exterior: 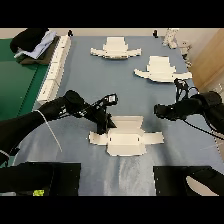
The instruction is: Fold the box.
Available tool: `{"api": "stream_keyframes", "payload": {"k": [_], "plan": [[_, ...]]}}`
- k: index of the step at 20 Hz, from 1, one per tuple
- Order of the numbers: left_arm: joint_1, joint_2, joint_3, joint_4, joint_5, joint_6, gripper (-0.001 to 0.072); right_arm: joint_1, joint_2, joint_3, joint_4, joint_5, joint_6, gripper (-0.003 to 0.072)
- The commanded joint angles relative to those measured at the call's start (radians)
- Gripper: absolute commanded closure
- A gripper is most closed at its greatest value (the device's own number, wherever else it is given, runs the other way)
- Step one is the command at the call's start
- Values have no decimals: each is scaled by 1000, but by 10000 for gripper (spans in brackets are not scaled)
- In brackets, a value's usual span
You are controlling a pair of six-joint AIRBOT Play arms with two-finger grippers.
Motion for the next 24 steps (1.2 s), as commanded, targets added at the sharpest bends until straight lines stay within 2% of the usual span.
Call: {"api": "stream_keyframes", "payload": {"k": [1,24], "plan": [[-3,1,-8,0,-5,2,694,0,-1,1,9,-1,0,389],[-4,0,-13,58,-12,-36,693,0,-1,1,45,-35,0,388]]}}
